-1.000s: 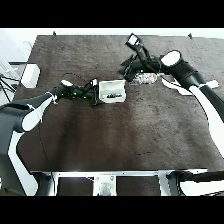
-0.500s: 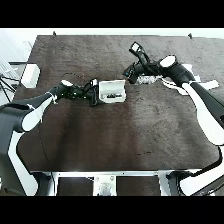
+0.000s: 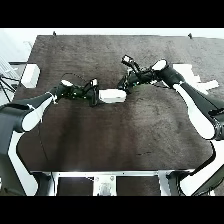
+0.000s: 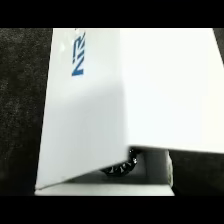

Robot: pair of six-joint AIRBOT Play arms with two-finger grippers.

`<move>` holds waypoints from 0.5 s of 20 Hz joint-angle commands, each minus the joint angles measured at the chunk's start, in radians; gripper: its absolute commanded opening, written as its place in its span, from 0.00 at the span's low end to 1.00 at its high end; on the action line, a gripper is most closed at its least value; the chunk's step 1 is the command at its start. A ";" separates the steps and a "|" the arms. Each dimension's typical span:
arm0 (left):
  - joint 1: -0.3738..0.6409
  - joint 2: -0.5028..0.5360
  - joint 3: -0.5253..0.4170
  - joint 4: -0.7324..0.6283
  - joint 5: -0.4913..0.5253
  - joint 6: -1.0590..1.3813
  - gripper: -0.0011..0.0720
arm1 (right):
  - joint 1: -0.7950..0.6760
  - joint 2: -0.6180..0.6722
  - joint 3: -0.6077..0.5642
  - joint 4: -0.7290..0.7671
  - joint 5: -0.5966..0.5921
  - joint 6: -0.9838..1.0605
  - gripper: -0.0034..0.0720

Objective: Fold the box and place the chain.

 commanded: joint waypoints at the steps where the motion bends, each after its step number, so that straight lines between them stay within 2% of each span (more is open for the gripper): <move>1: 0.000 0.000 0.000 0.000 0.000 0.000 0.59 | 0.001 -0.004 0.035 0.032 0.063 0.000 0.31; 6: 0.000 0.000 0.000 0.000 0.000 0.000 0.59 | 0.013 -0.005 0.052 0.059 0.074 -0.002 0.32; 10: 0.000 0.000 0.000 0.000 0.000 0.000 0.59 | 0.014 -0.005 0.052 0.058 0.111 -0.002 0.41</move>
